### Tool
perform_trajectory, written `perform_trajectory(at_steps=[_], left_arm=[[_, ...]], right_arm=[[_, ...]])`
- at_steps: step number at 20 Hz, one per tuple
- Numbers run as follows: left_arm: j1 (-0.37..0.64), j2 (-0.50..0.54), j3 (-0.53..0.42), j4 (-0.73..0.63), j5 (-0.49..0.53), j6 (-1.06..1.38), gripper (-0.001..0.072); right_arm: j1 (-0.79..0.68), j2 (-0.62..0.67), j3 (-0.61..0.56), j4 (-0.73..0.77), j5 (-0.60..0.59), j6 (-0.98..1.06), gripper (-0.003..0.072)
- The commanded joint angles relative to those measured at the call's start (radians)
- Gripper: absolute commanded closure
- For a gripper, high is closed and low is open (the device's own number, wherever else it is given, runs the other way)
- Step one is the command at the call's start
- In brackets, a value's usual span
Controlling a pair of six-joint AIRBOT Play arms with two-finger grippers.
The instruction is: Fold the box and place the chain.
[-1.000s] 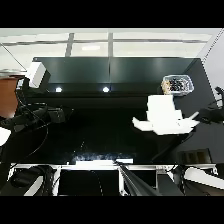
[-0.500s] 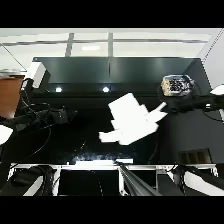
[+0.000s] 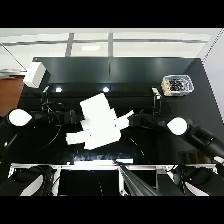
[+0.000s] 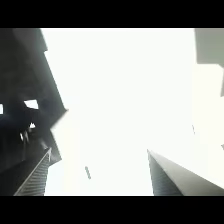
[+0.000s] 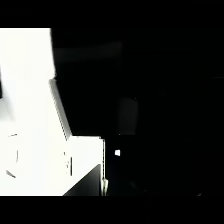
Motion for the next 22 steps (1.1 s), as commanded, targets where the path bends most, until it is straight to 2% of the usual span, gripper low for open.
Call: perform_trajectory(at_steps=[1,3,6,10,12,16,19,20,22], left_arm=[[0.149,-0.153,0.0,-0.171,-0.166,0.23,0.0008],[0.225,-0.255,0.0,-0.244,-0.258,0.364,0.0008],[0.281,-0.393,0.001,-0.45,-0.328,0.624,0.0008],[0.254,-0.541,0.002,-0.598,-0.31,0.874,0.0008],[0.239,-0.588,0.005,-0.67,-0.358,1.025,0.0008],[0.201,-0.676,0.064,-0.581,-0.523,1.143,0.0009],[0.174,-0.697,0.122,-0.513,-0.522,1.149,0.0041],[0.161,-0.697,0.144,-0.477,-0.525,1.148,0.0093],[0.125,-0.697,0.183,-0.408,-0.523,1.147,0.0116]], right_arm=[[0.082,0.016,-0.021,-0.139,-0.066,0.153,0.0652],[0.082,0.016,-0.021,-0.143,-0.066,0.153,0.0652],[0.082,0.016,-0.021,-0.138,-0.063,0.153,0.0652],[0.082,0.016,-0.021,-0.137,-0.047,0.154,0.0652],[0.082,0.016,-0.021,-0.137,-0.04,0.153,0.0652],[0.082,0.016,-0.021,-0.15,-0.041,0.152,0.0652],[0.082,0.016,-0.021,-0.167,-0.042,0.153,0.0652],[0.082,0.016,-0.021,-0.167,-0.042,0.153,0.0652],[0.082,0.016,-0.021,-0.167,-0.042,0.153,0.0652]])
